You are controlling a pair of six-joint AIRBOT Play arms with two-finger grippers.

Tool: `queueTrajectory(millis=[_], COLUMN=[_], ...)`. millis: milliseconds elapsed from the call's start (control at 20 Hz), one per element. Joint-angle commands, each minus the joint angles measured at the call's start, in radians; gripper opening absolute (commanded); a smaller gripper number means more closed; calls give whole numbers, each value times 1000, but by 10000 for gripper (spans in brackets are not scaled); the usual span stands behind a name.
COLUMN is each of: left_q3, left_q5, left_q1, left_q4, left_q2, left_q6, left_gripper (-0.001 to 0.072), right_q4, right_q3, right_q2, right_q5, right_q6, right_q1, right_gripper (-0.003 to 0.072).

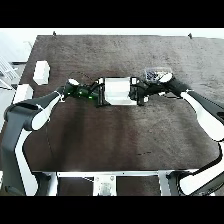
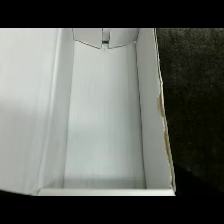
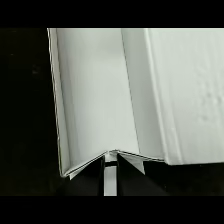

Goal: Fold the box and place the chain.

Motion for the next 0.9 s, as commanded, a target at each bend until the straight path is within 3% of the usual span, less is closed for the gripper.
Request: queueTrajectory(millis=[0,350,650,850], left_q3=[0,0,0,0], left_q5=[0,0,0,-1], left_q1=[0,0,0,0], left_q4=[1,1,1,1], left_q2=[0,0,0,0], left_q6=[3,3,3,3], left_gripper=[335,335,335,335], right_q4=[-62,-58,-57,-42], right_q3=[0,0,-25,-25], right_q2=[45,208,177,79], right_q5=[73,124,108,108], right_q6=[103,440,785,927], right_q1=[-42,-202,-369,-380], right_gripper=[21,14,13,13])
